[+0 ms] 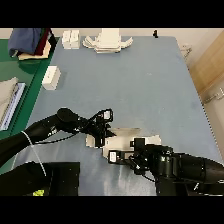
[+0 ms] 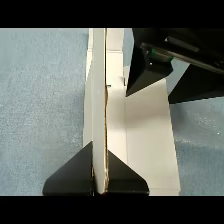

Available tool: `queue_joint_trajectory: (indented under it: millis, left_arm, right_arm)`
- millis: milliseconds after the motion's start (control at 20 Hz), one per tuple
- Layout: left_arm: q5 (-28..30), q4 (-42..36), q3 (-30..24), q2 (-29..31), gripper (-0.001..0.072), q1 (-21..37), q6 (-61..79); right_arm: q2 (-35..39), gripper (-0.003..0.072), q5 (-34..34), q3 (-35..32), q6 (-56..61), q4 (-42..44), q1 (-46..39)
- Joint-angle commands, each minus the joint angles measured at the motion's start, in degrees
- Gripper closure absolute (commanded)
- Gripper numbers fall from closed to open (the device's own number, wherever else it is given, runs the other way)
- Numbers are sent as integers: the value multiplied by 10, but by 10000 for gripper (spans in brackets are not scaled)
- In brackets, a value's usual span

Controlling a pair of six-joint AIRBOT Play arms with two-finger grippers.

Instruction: Fold the box.

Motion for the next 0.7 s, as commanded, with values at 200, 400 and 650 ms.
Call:
queue_joint_trajectory:
  millis: [200, 400, 650]
  left_arm:
    - [0, 0, 0, 0, 696, 0, 0]
    - [0, 0, 0, 0, 696, 0, 0]
    - [0, 0, 0, 0, 696, 0, 0]
  right_arm:
    - [81, 95, 25, 8, 178, -58, 0]
    - [90, 95, 53, 7, 272, -72, -16]
    - [77, 94, 56, 7, 270, -51, -26]
